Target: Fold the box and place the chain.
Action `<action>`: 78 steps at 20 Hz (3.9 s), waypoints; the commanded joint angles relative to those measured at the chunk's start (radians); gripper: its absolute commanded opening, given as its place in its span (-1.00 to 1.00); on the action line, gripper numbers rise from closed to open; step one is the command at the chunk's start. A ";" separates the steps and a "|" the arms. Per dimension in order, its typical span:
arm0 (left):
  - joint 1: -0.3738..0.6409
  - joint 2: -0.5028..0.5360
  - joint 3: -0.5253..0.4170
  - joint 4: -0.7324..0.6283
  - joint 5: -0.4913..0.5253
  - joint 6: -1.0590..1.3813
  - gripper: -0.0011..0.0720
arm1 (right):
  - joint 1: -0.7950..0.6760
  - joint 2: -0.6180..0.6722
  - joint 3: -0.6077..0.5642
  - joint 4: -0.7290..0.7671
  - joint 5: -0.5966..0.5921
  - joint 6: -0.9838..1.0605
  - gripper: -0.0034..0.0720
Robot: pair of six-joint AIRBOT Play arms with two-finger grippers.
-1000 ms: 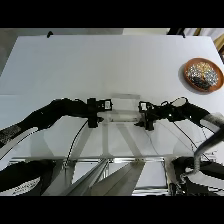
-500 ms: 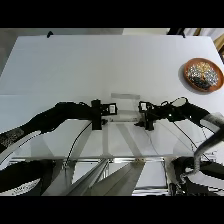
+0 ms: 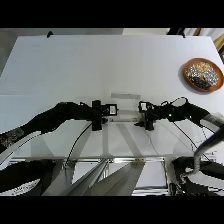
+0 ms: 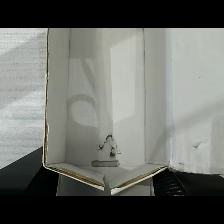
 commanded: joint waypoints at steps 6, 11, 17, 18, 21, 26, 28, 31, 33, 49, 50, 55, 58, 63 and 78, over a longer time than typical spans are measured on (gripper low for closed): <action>-0.039 0.001 0.001 -0.019 -0.091 0.000 -0.43 | 0.000 -0.001 0.001 0.000 0.000 0.000 -0.07; -0.062 0.001 0.001 -0.027 -0.087 0.000 -0.55 | 0.000 -0.001 0.001 0.000 0.000 0.000 -0.07; -0.064 0.001 0.001 -0.026 -0.058 0.000 -0.17 | 0.000 -0.001 0.001 0.000 0.000 0.000 -0.07; -0.060 0.001 0.001 -0.021 -0.058 0.000 -0.17 | 0.000 -0.001 0.001 0.000 0.000 0.000 -0.07; -0.056 0.001 0.001 -0.013 -0.061 0.000 -0.17 | 0.000 -0.001 0.001 0.000 0.000 0.000 -0.07; -0.066 0.001 0.001 -0.019 -0.156 0.000 -0.23 | 0.000 -0.001 0.001 0.000 0.000 0.000 -0.07; -0.077 0.001 0.001 -0.020 -0.178 0.000 -0.23 | 0.000 -0.001 0.001 0.000 0.000 0.000 -0.07; -0.101 0.000 0.001 -0.022 -0.178 0.000 -0.23 | 0.000 -0.001 0.001 0.000 0.000 0.000 -0.07; -0.113 0.000 0.001 -0.022 -0.178 0.000 -0.23 | 0.000 -0.001 0.001 0.000 0.000 0.000 -0.07; -0.119 0.031 0.001 -0.017 -0.163 -0.026 -0.94 | 0.000 -0.001 0.001 0.000 0.000 0.000 -0.07; -0.107 0.056 0.001 -0.014 -0.149 -0.089 -0.94 | 0.000 -0.001 0.001 0.000 0.000 0.000 -0.07; 0.039 0.206 0.001 0.061 0.060 -0.445 -0.96 | 0.000 -0.001 0.001 0.000 0.000 0.000 -0.07; 0.161 0.268 -0.015 0.195 0.105 -0.730 -0.96 | 0.000 -0.001 0.001 0.000 0.000 0.000 -0.07; 0.323 0.273 -0.117 0.236 0.124 -1.095 -0.96 | 0.000 -0.001 0.001 0.000 0.000 0.000 -0.07; 0.172 0.083 -0.180 -0.055 0.008 -0.982 -0.95 | 0.000 -0.001 0.001 0.000 0.000 0.000 -0.07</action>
